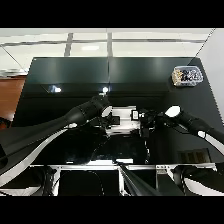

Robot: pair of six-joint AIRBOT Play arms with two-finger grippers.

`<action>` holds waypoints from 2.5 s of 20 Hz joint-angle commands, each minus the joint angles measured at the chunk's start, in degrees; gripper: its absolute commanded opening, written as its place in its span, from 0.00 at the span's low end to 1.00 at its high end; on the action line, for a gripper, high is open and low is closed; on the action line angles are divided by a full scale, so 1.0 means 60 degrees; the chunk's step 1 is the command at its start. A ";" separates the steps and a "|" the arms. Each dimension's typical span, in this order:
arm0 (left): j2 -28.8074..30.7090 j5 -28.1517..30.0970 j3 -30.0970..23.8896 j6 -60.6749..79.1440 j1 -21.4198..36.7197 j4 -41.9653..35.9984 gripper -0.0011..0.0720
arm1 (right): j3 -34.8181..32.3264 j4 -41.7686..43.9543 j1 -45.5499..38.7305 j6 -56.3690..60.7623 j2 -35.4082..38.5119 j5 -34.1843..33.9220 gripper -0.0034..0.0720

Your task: Fold the box and place the chain.

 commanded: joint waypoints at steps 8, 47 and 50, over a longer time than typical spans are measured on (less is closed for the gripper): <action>0.0000 0.0186 0.0004 -0.0022 0.0000 -0.0036 0.05 | 0.0000 0.0058 0.0004 0.0007 -0.0007 0.0022 0.22; 0.0000 0.0058 0.0004 0.0546 0.0011 -0.0029 0.05 | 0.0565 -0.1388 -0.1464 0.8309 0.1974 0.2091 0.06; 0.0000 0.0051 0.0004 0.0546 0.0011 -0.0029 0.05 | 0.1206 -0.2754 -0.3799 1.2214 0.2714 0.3187 0.06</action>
